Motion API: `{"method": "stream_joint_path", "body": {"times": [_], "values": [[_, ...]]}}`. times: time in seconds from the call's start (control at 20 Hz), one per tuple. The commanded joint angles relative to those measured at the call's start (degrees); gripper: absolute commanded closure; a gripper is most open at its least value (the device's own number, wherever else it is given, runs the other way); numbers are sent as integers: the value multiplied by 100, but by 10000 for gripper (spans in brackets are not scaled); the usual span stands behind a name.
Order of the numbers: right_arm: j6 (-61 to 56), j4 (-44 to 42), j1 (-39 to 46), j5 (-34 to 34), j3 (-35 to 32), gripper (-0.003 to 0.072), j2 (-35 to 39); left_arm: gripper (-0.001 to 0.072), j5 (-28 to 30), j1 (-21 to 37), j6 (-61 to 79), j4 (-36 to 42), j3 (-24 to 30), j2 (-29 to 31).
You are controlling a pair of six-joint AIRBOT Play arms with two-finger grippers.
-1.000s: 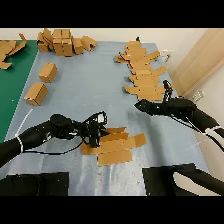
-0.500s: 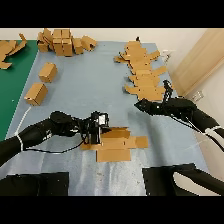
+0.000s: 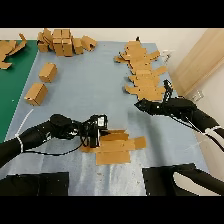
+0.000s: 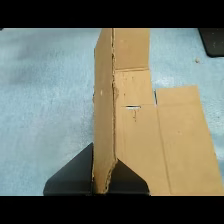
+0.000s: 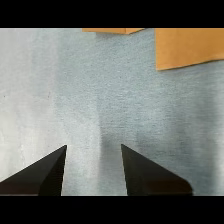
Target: Fold the box.
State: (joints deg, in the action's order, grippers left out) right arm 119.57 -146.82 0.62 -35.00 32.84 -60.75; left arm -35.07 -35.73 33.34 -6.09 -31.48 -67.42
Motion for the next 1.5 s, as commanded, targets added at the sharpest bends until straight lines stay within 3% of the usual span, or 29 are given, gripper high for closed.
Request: {"method": "stream_joint_path", "body": {"times": [0.0,0.7,1.45], "values": [[-2,-24,-39,4,4,185,-2,700,-4,-2,-216,-9,144,-2],[-2,-42,-146,-11,4,184,-2,699,-455,-2,-643,-11,297,2],[0,-33,-144,4,4,185,-2,699,-564,0,-1117,-188,122,2]]}}
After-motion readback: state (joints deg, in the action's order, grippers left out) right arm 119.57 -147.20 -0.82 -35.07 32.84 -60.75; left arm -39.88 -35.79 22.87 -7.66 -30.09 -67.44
